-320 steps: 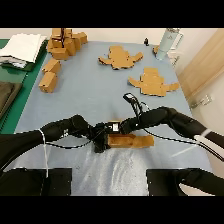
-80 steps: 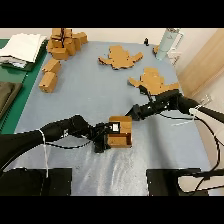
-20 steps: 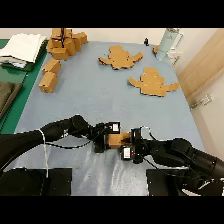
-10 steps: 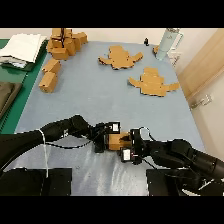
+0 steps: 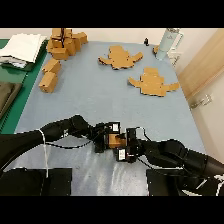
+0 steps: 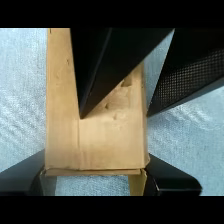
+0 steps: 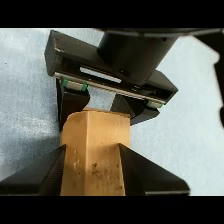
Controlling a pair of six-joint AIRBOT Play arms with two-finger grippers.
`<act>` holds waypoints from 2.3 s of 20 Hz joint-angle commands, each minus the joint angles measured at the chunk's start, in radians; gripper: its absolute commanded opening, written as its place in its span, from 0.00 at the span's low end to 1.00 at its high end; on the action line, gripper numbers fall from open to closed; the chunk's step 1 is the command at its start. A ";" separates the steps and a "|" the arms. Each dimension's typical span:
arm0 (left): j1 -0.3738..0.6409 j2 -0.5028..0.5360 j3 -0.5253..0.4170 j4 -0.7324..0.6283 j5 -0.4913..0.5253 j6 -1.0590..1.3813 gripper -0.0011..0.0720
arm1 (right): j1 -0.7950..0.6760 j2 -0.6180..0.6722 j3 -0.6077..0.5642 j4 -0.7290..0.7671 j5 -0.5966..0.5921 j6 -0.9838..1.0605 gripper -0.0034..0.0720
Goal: Fold the box.
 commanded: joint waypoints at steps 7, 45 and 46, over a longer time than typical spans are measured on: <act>0.001 0.001 0.001 0.000 0.000 0.000 0.67 | 0.002 -0.023 0.002 -0.004 0.014 0.000 0.41; 0.001 0.001 0.001 0.000 0.000 0.000 0.67 | 0.002 0.066 0.006 0.011 -0.056 0.000 0.36; 0.001 0.000 0.001 0.000 0.000 0.000 0.67 | 0.002 0.066 0.006 0.013 -0.056 0.000 0.37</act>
